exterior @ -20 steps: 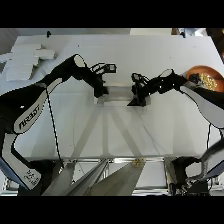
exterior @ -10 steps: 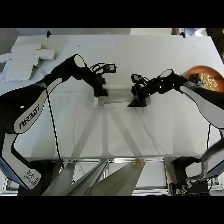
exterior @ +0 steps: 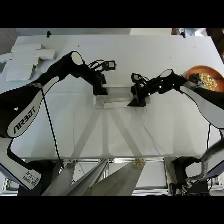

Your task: Fold the box and place the chain.

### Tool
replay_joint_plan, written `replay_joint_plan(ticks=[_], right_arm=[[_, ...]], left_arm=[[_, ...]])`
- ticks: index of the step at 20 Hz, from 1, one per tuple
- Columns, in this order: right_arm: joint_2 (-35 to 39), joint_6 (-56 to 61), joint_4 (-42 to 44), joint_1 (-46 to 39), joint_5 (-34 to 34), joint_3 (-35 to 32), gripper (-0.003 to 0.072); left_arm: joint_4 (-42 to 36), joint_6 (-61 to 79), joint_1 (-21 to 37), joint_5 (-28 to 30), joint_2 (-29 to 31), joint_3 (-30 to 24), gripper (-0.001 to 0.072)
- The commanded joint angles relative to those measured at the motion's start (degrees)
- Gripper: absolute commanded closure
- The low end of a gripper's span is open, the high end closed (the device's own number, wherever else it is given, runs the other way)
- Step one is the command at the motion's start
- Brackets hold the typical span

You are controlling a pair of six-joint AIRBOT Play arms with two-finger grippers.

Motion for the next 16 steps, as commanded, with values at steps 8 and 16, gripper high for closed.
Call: replay_joint_plan(ticks=[8,16], right_arm=[[-0.02,-0.11,-0.11,-0.02,0.09,0.02,0.0164],[-0.02,-0.11,-0.11,0.0,0.07,0.02,0.0164]], left_arm=[[11.72,-0.28,0.46,-2.78,10.21,0.04,0.0169],[-8.81,5.05,3.04,-25.42,12.79,-3.15,0.0701]])
